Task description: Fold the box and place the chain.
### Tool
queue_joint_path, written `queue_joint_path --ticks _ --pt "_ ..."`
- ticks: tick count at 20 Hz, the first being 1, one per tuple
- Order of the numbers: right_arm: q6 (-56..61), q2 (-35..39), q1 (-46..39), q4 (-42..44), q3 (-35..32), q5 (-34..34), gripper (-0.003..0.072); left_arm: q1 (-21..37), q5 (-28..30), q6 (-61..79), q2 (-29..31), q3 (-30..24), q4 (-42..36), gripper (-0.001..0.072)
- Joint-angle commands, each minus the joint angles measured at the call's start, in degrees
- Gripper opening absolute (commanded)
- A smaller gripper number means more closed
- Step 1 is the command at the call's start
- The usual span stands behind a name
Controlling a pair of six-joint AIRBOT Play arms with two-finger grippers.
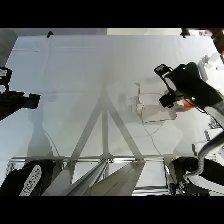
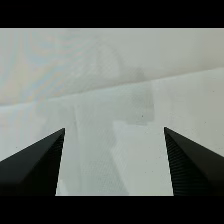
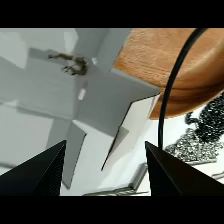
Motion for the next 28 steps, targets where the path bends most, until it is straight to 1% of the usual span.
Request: queue_joint_path --ticks 1,3,4,6,8,10,11,14,17,18,20,22,24,26,28 --pt "4.00 -2.78 -1.09 -4.28 0.02 -1.14 0.0527 -0.04 0.02 0.02 0.04 -0.02 0.00 0.0696" --pt "5.03 -3.26 -2.97 -4.35 0.02 -1.25 0.0521 -0.04 0.02 0.02 0.04 -0.02 0.00 0.0696" --pt "5.03 -3.41 -4.09 -4.31 0.02 -1.11 0.0484 -0.04 0.02 0.02 0.04 -0.02 0.00 0.0696" --pt "5.03 -3.41 -6.01 -4.31 0.02 -1.14 0.0321 -0.04 0.02 0.02 0.04 -0.02 0.00 0.0696" --pt "4.98 -3.41 -7.37 -4.24 0.02 -1.20 0.0228 -0.04 0.02 0.02 0.04 -0.02 0.00 0.0696" --pt "4.81 -3.41 -7.67 -4.22 0.02 -1.46 0.0073 -0.04 0.02 0.02 0.04 0.00 0.00 0.0696" --pt "4.72 -3.41 -7.67 -3.96 0.02 -1.92 0.0016 -0.04 0.02 0.02 0.04 -0.02 0.00 0.0696" --pt "1.84 -3.32 -7.67 -2.25 0.02 -2.60 0.0014 -0.04 0.02 0.02 0.04 -0.02 0.00 0.0696" --pt "-3.54 -2.54 -7.67 2.43 0.17 -0.94 0.0013 -0.04 0.02 0.02 0.04 -0.02 0.00 0.0696" --pt "-4.98 -1.64 -7.67 5.31 0.17 -1.27 0.0013 -0.04 0.02 0.02 0.04 -0.02 0.00 0.0696" --pt "-11.06 1.62 -7.67 14.75 0.15 -4.57 0.0012 -0.04 0.02 0.02 0.04 -0.02 0.00 0.0696" --pt "-14.80 6.64 -7.69 23.74 0.13 -11.69 0.0012 -0.04 0.02 0.02 0.04 -0.02 0.00 0.0696" --pt "-15.19 10.54 -7.85 26.91 0.13 -17.42 0.0012 -0.04 0.02 0.02 0.04 -0.02 0.00 0.0696" --pt "-15.72 12.68 -9.42 32.87 -0.76 -19.45 0.0011 -0.04 -0.02 0.02 0.04 -0.02 0.00 0.0696" --pt "-20.94 14.19 -11.37 41.94 -3.45 -21.46 0.0011 -0.04 0.02 0.02 0.04 -0.02 -0.02 0.0696"
